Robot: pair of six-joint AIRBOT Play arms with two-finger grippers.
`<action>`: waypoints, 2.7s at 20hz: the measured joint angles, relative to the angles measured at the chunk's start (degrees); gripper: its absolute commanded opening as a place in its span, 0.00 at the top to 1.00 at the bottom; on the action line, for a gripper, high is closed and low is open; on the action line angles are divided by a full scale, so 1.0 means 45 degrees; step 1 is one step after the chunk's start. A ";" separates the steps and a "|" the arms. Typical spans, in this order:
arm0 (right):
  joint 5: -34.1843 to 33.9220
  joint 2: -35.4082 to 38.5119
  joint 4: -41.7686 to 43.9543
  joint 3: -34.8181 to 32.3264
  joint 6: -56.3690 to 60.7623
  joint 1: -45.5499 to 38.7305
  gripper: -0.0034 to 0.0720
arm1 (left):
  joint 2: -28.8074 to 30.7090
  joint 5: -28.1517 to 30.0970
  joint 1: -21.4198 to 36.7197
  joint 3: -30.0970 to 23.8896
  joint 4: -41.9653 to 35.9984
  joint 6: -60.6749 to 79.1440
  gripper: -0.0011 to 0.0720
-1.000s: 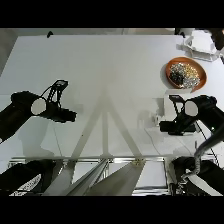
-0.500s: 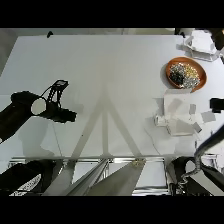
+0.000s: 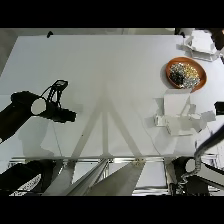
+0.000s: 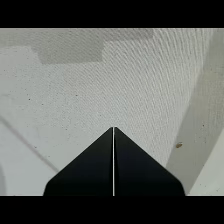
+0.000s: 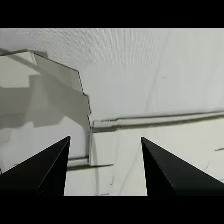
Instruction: Fold the box and place the chain.
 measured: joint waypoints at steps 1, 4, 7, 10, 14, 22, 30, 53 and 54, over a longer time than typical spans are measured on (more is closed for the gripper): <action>-0.0204 -0.0223 0.0112 0.0010 -0.0389 -0.0019 0.30 | 0.0000 0.0000 0.0000 0.0000 0.0000 -0.0005 0.97; -0.0578 -0.0874 0.0534 0.0024 -0.1744 -0.0063 0.30 | 0.0000 0.0000 0.0000 0.0000 0.0005 0.0000 0.97; -0.0724 -0.1384 0.0782 0.0024 -0.2710 -0.0083 0.31 | 0.0000 0.0005 0.0000 0.0000 0.0005 0.0000 0.97; -0.0758 -0.1865 0.0996 0.0024 -0.3128 -0.0092 0.32 | 0.0000 0.0005 0.0000 0.0000 0.0005 0.0000 0.97; -0.0432 -0.2443 0.1938 0.0024 -0.3536 -0.0092 0.73 | 0.0000 0.0005 0.0000 0.0000 0.0005 0.0000 0.97; 0.1569 -0.2521 0.4095 0.0029 -0.4449 -0.0097 0.94 | 0.0000 0.0005 0.0000 0.0000 0.0005 0.0000 0.97; 0.2647 -0.0840 0.7805 -0.0267 -0.4789 0.1088 0.94 | 0.0000 0.0005 0.0000 0.0000 0.0005 -0.0005 0.97; -0.6115 0.6441 0.8097 -0.7320 0.6314 1.2852 0.94 | 0.0000 0.0000 0.0000 0.0000 0.0005 0.0000 0.97; -0.6348 0.6533 0.7820 -0.7436 0.6815 1.3226 0.94 | 0.0000 0.0000 0.0000 0.0000 0.0005 -0.0005 0.97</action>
